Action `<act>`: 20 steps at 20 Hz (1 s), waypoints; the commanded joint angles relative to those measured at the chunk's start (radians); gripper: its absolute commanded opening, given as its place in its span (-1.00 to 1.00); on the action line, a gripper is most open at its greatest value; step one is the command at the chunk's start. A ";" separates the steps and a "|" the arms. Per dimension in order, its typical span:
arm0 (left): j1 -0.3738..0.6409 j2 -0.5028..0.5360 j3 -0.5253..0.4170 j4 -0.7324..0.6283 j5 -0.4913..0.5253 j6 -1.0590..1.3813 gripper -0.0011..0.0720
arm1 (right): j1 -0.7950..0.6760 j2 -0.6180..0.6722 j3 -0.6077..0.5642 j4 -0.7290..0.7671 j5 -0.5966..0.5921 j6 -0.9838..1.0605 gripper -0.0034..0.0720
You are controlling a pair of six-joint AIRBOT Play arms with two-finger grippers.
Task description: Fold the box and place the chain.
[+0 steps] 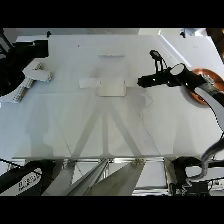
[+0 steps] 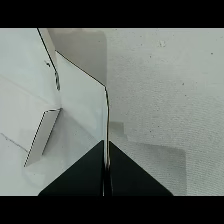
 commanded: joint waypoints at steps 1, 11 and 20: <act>-0.002 -0.002 0.007 0.147 -0.189 -0.015 0.66 | 0.001 -0.001 0.000 0.000 0.000 0.000 -0.88; -0.041 -0.292 0.400 0.786 -0.714 -0.509 0.83 | 0.001 -0.001 0.000 0.000 0.000 0.000 -0.88; -0.192 -0.650 0.706 0.749 -0.947 -0.473 0.94 | 0.001 -0.001 0.000 0.000 -0.001 0.000 -0.88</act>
